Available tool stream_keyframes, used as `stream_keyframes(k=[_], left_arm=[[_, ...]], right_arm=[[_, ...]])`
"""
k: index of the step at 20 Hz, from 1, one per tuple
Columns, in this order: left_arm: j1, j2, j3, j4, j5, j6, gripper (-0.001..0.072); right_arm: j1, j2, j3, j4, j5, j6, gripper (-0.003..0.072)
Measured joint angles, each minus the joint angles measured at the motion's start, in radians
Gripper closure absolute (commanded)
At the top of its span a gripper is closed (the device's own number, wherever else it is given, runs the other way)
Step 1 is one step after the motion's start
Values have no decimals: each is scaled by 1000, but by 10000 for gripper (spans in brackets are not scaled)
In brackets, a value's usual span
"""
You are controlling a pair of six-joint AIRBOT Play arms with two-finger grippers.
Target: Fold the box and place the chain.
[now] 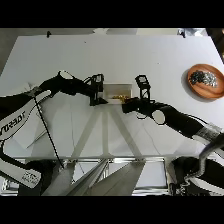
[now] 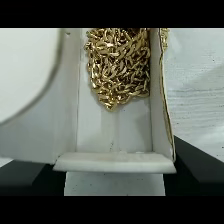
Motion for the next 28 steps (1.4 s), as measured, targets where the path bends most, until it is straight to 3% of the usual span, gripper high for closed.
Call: stream_keyframes(k=[12,14,15,20,23,28], left_arm=[[0,0,0,1,-1,1,383],[0,0,0,1,0,1,383],[0,0,0,1,0,1,384],[0,0,0,0,0,1,383],[0,0,0,0,0,0,383],[0,0,0,0,0,0,383]], right_arm=[[46,91,0,7,-229,-1,668],[47,92,0,7,-243,-11,499],[47,93,0,7,-248,-23,468],[47,101,0,6,-254,-53,460],[47,143,0,2,-191,-76,461],[47,219,-5,-42,64,-153,462]])
